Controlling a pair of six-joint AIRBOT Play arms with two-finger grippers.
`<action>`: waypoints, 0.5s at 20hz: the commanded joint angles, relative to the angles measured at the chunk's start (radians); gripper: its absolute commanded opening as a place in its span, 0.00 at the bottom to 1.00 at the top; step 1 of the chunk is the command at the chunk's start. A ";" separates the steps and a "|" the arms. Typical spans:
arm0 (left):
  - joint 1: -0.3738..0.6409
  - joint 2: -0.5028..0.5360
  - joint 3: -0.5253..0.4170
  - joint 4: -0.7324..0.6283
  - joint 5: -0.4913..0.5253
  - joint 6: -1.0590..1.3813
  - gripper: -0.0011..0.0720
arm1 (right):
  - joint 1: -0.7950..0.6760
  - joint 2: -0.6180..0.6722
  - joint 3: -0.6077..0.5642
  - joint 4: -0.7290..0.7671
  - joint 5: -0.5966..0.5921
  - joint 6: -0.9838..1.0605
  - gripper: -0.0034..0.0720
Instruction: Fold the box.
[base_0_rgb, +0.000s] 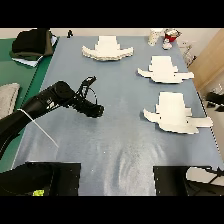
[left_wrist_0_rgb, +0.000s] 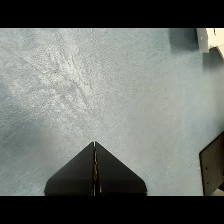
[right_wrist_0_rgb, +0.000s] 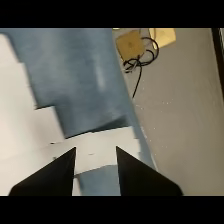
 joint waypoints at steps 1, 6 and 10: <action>0.001 -0.001 0.000 0.000 0.000 0.000 0.03 | -0.262 -0.117 0.059 0.266 -0.049 -0.237 0.55; 0.001 -0.001 0.000 0.000 0.000 0.000 0.03 | -0.358 -0.266 0.128 0.356 -0.189 -0.413 0.55; 0.001 -0.001 0.000 0.000 0.000 0.000 0.03 | -0.351 -0.332 0.128 0.413 -0.227 -0.502 0.55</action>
